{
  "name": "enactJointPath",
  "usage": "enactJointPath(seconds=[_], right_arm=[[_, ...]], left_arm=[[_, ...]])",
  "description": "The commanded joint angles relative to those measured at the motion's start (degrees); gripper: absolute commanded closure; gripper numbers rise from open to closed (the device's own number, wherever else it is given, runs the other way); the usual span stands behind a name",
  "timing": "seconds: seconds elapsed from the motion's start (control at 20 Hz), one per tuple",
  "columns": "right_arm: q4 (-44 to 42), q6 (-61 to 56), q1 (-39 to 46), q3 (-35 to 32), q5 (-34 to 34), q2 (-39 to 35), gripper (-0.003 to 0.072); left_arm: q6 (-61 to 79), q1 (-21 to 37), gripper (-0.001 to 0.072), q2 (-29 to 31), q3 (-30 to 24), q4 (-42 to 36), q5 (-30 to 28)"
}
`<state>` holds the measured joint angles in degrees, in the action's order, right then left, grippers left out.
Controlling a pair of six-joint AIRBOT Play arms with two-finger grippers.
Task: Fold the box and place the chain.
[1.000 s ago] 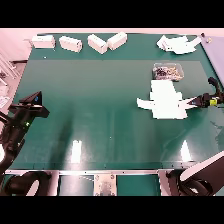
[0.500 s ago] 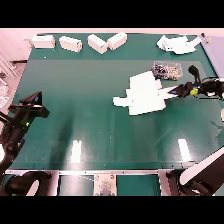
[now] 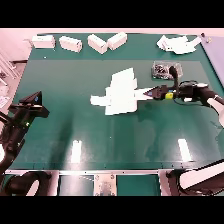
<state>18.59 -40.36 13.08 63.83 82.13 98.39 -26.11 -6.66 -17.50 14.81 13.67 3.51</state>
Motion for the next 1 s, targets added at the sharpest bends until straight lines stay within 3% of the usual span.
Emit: enactJointPath(seconds=[0.0, 0.5, 0.9, 0.95], right_arm=[[3.0, -0.9, -5.4, -5.1, -11.7, -2.1, 0.0688], [3.7, -1.2, -14.0, -4.1, -26.2, -2.1, 0.0688], [9.8, -3.1, -13.4, 0.7, -23.2, -0.6, 0.0688], [10.5, -3.2, -13.4, 2.0, -21.8, 0.0, 0.0688]], left_arm=[[0.0, 0.0, 0.0689, 0.0, 0.0, 0.0, 0.0], [0.0, 0.0, 0.0688, 0.0, 0.1, 0.0, 0.0], [0.0, 0.0, 0.0687, 0.0, 0.1, 0.0, 1.3], [0.3, 0.0, 0.0538, 0.0, 0.1, 0.1, 2.0]])
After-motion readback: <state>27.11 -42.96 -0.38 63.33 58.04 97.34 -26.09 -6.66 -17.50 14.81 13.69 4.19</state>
